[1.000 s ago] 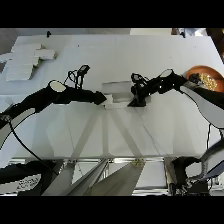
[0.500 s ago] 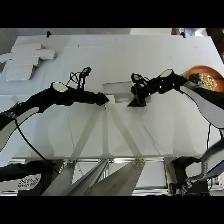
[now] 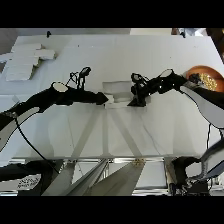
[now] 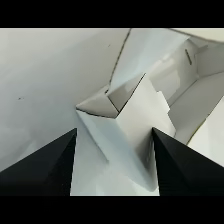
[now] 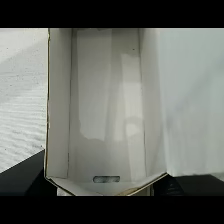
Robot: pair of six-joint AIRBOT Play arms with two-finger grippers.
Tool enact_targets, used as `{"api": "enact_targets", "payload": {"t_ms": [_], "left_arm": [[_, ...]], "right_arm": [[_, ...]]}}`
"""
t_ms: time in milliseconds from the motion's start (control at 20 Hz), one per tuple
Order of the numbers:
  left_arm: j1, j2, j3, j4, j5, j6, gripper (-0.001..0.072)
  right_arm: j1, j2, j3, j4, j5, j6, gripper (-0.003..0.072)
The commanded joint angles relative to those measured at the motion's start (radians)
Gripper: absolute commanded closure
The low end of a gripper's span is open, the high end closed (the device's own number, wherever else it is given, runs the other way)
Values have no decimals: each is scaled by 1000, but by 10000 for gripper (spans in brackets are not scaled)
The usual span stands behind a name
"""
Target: Fold the box and place the chain.
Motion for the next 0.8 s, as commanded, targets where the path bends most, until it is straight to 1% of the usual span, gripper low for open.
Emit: {"api": "enact_targets", "payload": {"t_ms": [0,250,350,450,600,750], "left_arm": [[-1,4,8,46,-19,-68,204],[-38,3,72,252,-32,-258,217],[-65,3,97,335,-35,-314,264],[-93,1,116,421,-35,-394,271],[-117,1,134,478,-37,-505,272],[-117,0,147,516,-60,-587,274]], "right_arm": [[0,0,0,0,1,0,164],[0,0,0,0,1,0,164],[0,0,0,0,1,0,164],[0,0,0,0,1,0,164],[0,0,0,0,1,0,164],[0,0,0,0,1,0,164]]}}
